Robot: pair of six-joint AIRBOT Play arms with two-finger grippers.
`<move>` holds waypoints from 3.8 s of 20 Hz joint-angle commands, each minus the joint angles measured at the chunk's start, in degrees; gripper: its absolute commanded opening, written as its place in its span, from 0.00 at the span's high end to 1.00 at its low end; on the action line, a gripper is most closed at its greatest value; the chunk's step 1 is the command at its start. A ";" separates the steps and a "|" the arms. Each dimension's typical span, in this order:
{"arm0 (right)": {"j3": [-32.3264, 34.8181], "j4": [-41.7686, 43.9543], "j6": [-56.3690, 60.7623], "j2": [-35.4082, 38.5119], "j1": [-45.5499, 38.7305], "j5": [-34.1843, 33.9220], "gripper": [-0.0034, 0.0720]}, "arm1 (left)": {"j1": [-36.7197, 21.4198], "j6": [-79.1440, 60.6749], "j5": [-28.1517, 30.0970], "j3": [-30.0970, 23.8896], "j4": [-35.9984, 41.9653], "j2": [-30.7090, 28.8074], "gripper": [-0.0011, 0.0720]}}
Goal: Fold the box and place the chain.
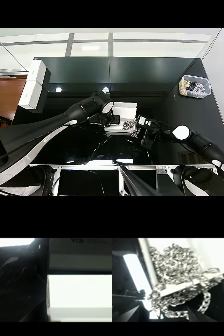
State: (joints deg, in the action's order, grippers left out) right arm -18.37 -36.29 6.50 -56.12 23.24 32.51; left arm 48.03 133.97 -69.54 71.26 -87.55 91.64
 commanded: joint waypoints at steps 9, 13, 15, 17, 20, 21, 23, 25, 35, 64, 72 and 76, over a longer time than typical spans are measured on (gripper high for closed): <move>0.02 2.95 -3.13 -1.11 0.09 -3.96 0.00 | -0.04 0.04 0.07 0.04 0.00 -0.04 0.94; 0.02 3.30 -3.13 -1.66 0.09 -2.86 0.00 | -0.04 0.04 0.07 0.04 0.00 -0.04 0.94; 0.02 3.30 -3.13 -2.49 0.09 -2.64 0.00 | -0.04 0.04 0.04 0.04 0.02 -0.04 0.94; 0.02 3.45 -3.08 -2.73 0.09 -2.86 0.00 | -0.04 0.02 0.04 0.04 0.00 -0.04 0.94; 0.02 3.48 -2.89 -2.73 0.09 -3.10 0.00 | -0.04 0.04 0.07 0.04 0.00 -0.04 0.94; 0.02 3.48 -2.71 -2.73 0.09 -3.23 0.00 | -0.04 0.02 0.07 0.04 0.00 -0.04 0.94; 0.02 3.48 -2.69 -2.73 0.09 -3.26 0.00 | -0.04 0.02 0.07 0.04 0.00 -0.04 0.94; 0.02 3.45 -2.69 -2.73 0.09 -3.26 0.00 | -0.04 0.04 0.07 0.04 0.00 -0.04 0.94; 0.02 3.45 -2.19 -2.73 0.09 -3.85 0.93 | -0.04 0.04 0.04 0.04 0.02 -0.04 0.94; -29.81 2.91 49.24 4.24 -5.55 26.53 0.93 | -0.04 0.04 0.52 0.04 -0.02 -0.04 0.94; -28.59 -16.28 57.86 2.82 -8.96 27.47 0.36 | -0.04 0.02 0.76 0.04 0.02 -0.04 0.94; -30.42 -19.93 58.21 6.38 -16.96 30.27 0.36 | -0.04 0.02 0.81 0.02 0.15 -0.04 0.94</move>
State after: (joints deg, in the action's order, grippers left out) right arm -47.75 -51.68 63.75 -51.57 10.85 60.42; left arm 48.03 134.02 -68.64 71.26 -87.50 91.64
